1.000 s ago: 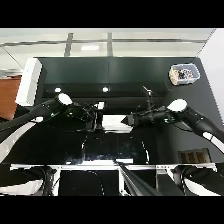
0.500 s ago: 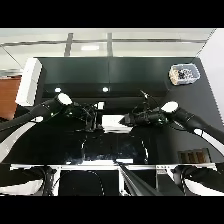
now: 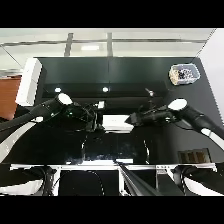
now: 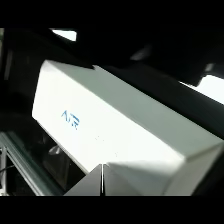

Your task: Fold the box and place the chain.

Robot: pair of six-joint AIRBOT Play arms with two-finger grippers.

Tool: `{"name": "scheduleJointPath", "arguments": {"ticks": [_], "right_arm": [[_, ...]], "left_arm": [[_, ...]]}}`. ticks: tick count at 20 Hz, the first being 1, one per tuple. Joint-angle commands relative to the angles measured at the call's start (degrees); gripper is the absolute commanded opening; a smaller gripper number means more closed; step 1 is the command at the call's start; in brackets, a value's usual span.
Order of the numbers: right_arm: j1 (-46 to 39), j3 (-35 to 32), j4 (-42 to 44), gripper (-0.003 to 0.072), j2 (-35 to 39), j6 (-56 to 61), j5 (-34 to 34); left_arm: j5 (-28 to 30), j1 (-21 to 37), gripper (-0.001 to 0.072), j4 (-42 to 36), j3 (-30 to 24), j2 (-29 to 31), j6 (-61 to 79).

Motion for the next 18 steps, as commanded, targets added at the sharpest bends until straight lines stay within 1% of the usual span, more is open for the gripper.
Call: {"name": "scheduleJointPath", "arguments": {"ticks": [1, 3, 4, 5, 6, 7, 8, 10, 12, 13, 14, 15, 16, 18], "right_arm": [[-8.98, 0.52, -0.9, 0.0015, 8.17, 0.17, 10.4], [-15.82, 0.5, -4.11, 0.0015, 14.05, 2.38, 12.11], [-18.88, 0.5, -6.03, 0.0015, 16.48, 3.67, 12.72], [-22.08, 0.5, -8.04, 0.0015, 18.67, 4.87, 13.64], [-24.85, 0.5, -9.6, 0.0015, 20.26, 5.6, 14.91], [-27.63, 0.5, -10.88, 0.0015, 21.64, 6.14, 16.61], [-29.86, 0.5, -11.74, 0.0016, 22.53, 6.34, 18.36], [-33.48, 0.5, -12.59, 0.0016, 23.08, 6.32, 21.38], [-35.01, 0.46, -12.57, 0.0015, 23.08, 6.29, 22.05], [-35.06, 0.46, -12.57, 0.0016, 23.08, 6.27, 21.53], [-35.04, 0.46, -12.52, 0.0015, 23.08, 6.27, 20.9], [-35.04, 0.44, -12.55, 0.0016, 23.08, 6.27, 20.33], [-35.04, 0.44, -12.55, 0.0015, 23.08, 6.27, 19.76], [-35.04, 0.44, -12.52, 0.0016, 23.08, 6.27, 18.73]], "left_arm": [[0.63, 0.04, 0.0398, -1.18, 0.07, 0.0, -0.13], [2.19, 0.02, 0.0407, -1.9, 0.28, 0.07, -3.89], [2.25, 0.02, 0.0431, -1.86, 0.48, 0.22, -4.15], [2.16, 0.09, 0.0531, -1.7, 0.7, 0.66, -4.15], [1.81, 0.13, 0.0563, -0.7, 1.2, 1.31, -4.15], [1.36, 0.26, 0.0663, 0.92, 1.81, 2.29, -4.17], [1.2, 0.52, 0.0704, 2.4, 2.08, 3.67, -4.17], [0.79, 1.55, 0.0705, 3.26, 2.16, 6.64, -4.17], [-0.7, 2.6, 0.0705, 2.45, 2.16, 9.57, -4.17], [-0.74, 2.6, 0.0705, 0.26, 2.16, 10.51, -4.17], [-0.61, 2.27, 0.0705, -4.35, 2.25, 10.69, -4.13], [-0.28, 1.53, 0.0704, -8.57, 2.67, 10.14, -4.13], [-0.26, 0.33, 0.0704, -11.08, 3.56, 9.03, -4.17], [-0.02, -3.3, 0.0704, -12.72, 6.62, 5.27, -4.87]]}}
